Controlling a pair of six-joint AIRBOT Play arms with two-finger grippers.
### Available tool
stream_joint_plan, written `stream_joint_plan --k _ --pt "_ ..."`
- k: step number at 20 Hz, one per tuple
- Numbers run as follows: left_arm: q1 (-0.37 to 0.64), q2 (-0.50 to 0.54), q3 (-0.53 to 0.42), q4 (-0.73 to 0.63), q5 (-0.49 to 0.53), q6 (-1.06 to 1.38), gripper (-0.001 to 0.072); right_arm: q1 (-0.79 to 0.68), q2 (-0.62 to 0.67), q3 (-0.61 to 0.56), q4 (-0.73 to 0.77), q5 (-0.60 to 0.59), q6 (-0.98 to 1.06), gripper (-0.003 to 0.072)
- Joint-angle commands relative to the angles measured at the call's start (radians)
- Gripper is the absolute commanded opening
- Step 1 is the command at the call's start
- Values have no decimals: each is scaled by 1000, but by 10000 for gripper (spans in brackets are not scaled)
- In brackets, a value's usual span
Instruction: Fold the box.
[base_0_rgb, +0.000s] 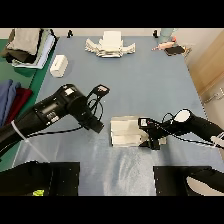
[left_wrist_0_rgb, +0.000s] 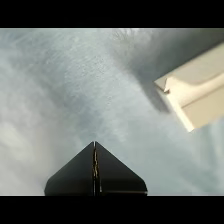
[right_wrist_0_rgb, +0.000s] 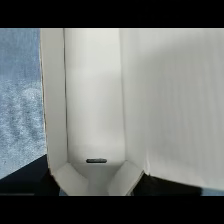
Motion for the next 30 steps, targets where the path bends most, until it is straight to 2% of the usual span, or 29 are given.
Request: stream_joint_plan --k 1,3,5,9,18,22,30 --pt "82 103 -222 -169 338 617 25 -1 1 0 0 0 0 521" --pt "83 116 -322 -409 491 936 681 0 1 0 0 0 0 521" --pt "84 116 -399 -599 547 1159 694 0 1 0 0 0 0 521" --pt "82 113 -525 -776 630 1390 694 -1 1 0 0 0 0 521" --pt "74 -37 -530 -1151 702 1744 693 0 1 0 0 0 0 521" --pt "68 -48 -514 -1200 728 1757 693 -1 1 0 0 0 0 521" --pt "56 -81 -498 -1204 742 1782 693 0 1 0 0 0 0 521"
